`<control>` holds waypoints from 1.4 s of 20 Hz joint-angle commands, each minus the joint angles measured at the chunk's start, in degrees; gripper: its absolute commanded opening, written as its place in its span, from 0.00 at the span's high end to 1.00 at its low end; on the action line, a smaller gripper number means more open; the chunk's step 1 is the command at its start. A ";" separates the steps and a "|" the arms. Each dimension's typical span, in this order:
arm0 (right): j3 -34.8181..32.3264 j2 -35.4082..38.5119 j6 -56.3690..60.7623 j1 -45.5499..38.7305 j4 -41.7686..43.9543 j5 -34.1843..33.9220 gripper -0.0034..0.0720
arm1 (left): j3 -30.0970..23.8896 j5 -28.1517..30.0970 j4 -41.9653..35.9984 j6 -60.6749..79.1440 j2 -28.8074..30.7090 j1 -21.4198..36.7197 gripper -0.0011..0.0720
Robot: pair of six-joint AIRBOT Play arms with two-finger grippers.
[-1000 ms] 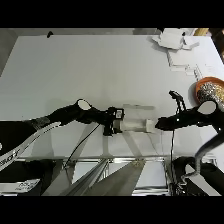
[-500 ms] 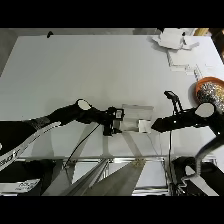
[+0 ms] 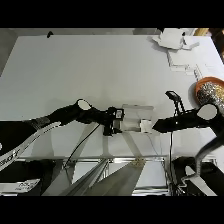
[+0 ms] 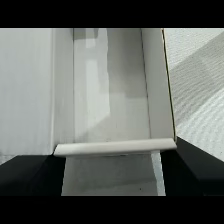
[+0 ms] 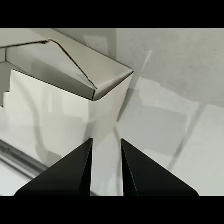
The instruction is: Fold the box and place the chain.
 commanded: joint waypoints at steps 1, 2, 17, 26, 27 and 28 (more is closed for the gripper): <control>0.07 0.11 0.15 1.88 0.92 -0.52 0.69 | 0.02 0.00 0.00 0.02 0.04 0.00 0.56; 0.09 0.11 0.17 3.10 0.90 -0.94 0.69 | 0.02 0.00 0.00 0.02 0.04 0.00 0.56; 1.95 0.11 7.58 5.07 -6.91 -0.02 0.69 | 0.02 0.00 0.00 0.02 0.04 0.00 0.56; 4.13 0.02 8.83 5.09 -7.58 0.70 0.61 | 0.02 0.00 0.00 0.02 0.04 0.00 0.56; 4.13 0.00 8.81 5.09 -5.62 0.33 0.56 | 0.02 0.00 0.00 0.02 0.04 0.00 0.56; 4.13 -0.02 8.76 5.09 -3.87 -0.09 0.56 | 0.02 0.00 0.00 0.02 0.04 0.00 0.56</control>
